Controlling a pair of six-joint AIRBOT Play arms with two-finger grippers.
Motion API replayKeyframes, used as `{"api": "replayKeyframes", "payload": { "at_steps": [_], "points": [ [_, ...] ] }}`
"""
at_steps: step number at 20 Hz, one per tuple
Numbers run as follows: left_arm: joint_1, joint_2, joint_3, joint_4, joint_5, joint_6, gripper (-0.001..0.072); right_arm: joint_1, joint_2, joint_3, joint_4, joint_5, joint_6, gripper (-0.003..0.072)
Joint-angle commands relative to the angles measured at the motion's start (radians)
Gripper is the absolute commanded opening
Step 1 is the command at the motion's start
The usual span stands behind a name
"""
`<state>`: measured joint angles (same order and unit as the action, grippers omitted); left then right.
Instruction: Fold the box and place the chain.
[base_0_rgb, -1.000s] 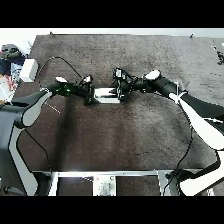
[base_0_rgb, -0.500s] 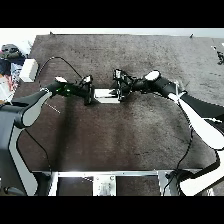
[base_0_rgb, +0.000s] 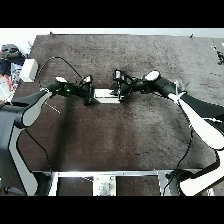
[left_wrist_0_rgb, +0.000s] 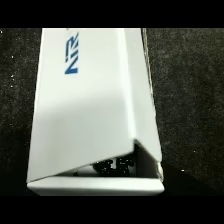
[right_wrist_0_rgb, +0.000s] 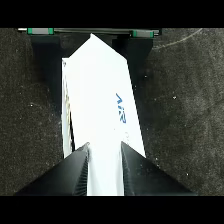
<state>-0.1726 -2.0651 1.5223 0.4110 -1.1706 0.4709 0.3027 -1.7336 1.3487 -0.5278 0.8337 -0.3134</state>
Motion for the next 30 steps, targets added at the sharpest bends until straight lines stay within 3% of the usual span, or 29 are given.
{"api": "replayKeyframes", "payload": {
  "at_steps": [1,12,16,19,24,30],
  "points": [
    [0.0,0.001,0.0,0.0,0.0,0.0,0.0402,0.002,-0.002,0.0,-0.019,-0.002,0.003,0.0228],
    [0.0,0.001,0.0,0.0,0.0,0.0,0.0402,0.002,-0.023,0.0,-0.037,0.048,0.034,0.0227],
    [0.0,0.001,0.0,0.0,0.0,0.0,0.0402,0.002,-0.022,0.014,-0.036,-0.031,0.048,0.0229],
    [0.0,0.001,0.0,0.0,0.0,0.0,0.0402,0.002,-0.022,0.05,-0.035,-0.026,0.049,0.0228],
    [0.0,0.0,0.0,0.0,0.0,0.0,0.0402,0.002,-0.035,0.04,-0.037,0.071,0.049,0.0227],
    [0.0,0.001,0.0,0.0,0.0,0.0,0.0402,0.002,-0.05,-0.008,-0.069,0.074,0.079,0.0228]
  ]
}}
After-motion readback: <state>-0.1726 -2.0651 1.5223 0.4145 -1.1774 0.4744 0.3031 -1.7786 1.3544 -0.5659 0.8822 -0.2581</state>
